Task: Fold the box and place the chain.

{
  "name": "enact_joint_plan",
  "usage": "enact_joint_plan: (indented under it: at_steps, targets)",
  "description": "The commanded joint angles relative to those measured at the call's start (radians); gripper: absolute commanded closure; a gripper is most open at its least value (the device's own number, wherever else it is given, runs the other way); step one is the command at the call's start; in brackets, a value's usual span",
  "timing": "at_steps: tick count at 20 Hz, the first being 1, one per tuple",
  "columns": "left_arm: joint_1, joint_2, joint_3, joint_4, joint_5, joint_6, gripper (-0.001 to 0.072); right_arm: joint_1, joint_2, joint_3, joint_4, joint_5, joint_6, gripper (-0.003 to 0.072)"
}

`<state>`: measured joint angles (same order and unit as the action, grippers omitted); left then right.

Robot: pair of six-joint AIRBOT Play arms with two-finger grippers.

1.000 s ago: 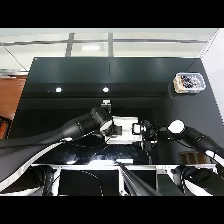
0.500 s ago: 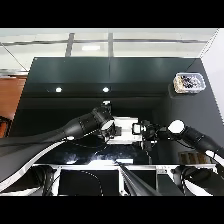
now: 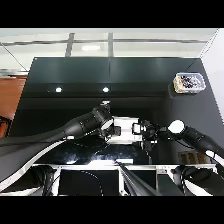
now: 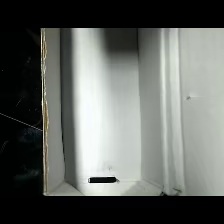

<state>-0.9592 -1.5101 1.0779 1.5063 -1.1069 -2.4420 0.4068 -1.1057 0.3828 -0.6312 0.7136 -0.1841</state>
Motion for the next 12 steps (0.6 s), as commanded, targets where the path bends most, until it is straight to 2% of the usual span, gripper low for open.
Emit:
enact_joint_plan:
  at_steps: [1, 4, 7, 8, 12]
  targets:
    - [0.0, 0.0, 0.001, 0.001, 0.006, 0.0, 0.0683, 0.0, 0.006, 0.002, 0.003, 0.001, 0.046, 0.0034]
    - [0.002, 0.002, 0.001, 0.005, 0.005, 0.004, 0.0682, -0.002, 0.087, 0.003, -0.02, 0.021, 0.07, 0.0035]
    - [0.001, 0.004, 0.001, 0.005, 0.007, 0.004, 0.0682, -0.018, 0.194, 0.003, -0.161, 0.039, 0.156, 0.0037]
    - [0.001, 0.004, 0.001, 0.005, 0.008, 0.004, 0.0682, -0.027, 0.208, 0.003, -0.198, 0.054, 0.177, 0.0037]
    - [0.001, 0.004, 0.001, 0.004, 0.006, 0.004, 0.0681, -0.031, 0.205, 0.0, -0.193, 0.066, 0.17, 0.0047]
